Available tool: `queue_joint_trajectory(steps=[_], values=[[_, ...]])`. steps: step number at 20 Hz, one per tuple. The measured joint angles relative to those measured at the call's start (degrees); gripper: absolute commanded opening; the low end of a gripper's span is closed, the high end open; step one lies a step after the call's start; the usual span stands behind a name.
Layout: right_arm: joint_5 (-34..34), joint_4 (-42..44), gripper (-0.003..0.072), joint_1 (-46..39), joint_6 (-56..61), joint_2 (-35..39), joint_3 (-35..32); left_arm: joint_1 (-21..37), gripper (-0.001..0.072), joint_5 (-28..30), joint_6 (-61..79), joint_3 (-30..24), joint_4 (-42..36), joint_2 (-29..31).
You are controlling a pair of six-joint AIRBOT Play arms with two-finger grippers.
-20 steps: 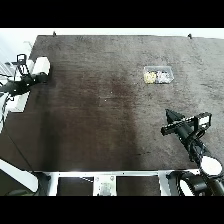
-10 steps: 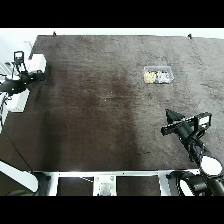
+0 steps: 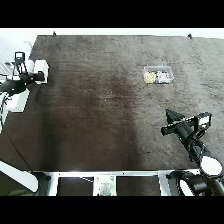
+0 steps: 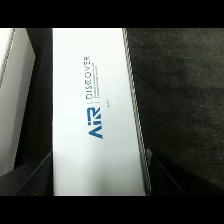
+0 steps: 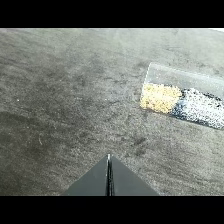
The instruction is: Fold the box and place the chain.
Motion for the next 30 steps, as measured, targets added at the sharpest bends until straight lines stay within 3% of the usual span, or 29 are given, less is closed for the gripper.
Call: queue_joint_trajectory(steps=[6, 7, 8, 9, 13, 16, 24, 30], values=[[0.00, 0.00, 0.0011, 0.00, 0.00, 0.00, 0.00, 0.00, 0.0711, -1.75, 0.11, -0.02, 1.46, 4.22], [0.00, 0.00, 0.0011, 0.00, 0.00, 0.00, 0.00, 0.00, 0.0530, -2.69, 0.11, 0.00, 1.75, 5.42], [0.00, -0.02, 0.0011, 0.00, 0.00, 0.00, 0.00, 0.00, 0.0193, -4.46, 0.02, -0.02, 2.21, 6.69], [0.00, 0.00, 0.0011, 0.00, 0.00, 0.00, 0.00, 0.02, 0.0017, -6.58, -0.02, -0.02, 2.56, 8.00], [0.00, 0.00, 0.0010, 0.00, 0.00, 0.00, 0.00, -0.13, 0.0012, -16.50, 1.07, -0.92, 1.84, 14.91], [0.00, 0.00, 0.0011, 0.00, 0.00, 0.00, 0.00, -0.13, 0.0012, -17.81, 4.55, -6.38, -2.49, 24.06], [0.00, 0.00, 0.0010, 0.00, 0.00, 0.00, 0.00, -0.13, 0.0012, -12.41, 30.23, -32.98, -24.06, 54.90], [0.00, -0.02, 0.0010, 0.00, 0.00, 0.00, 0.00, -0.13, 0.0012, -10.88, 42.86, -53.35, -38.29, 71.12]])
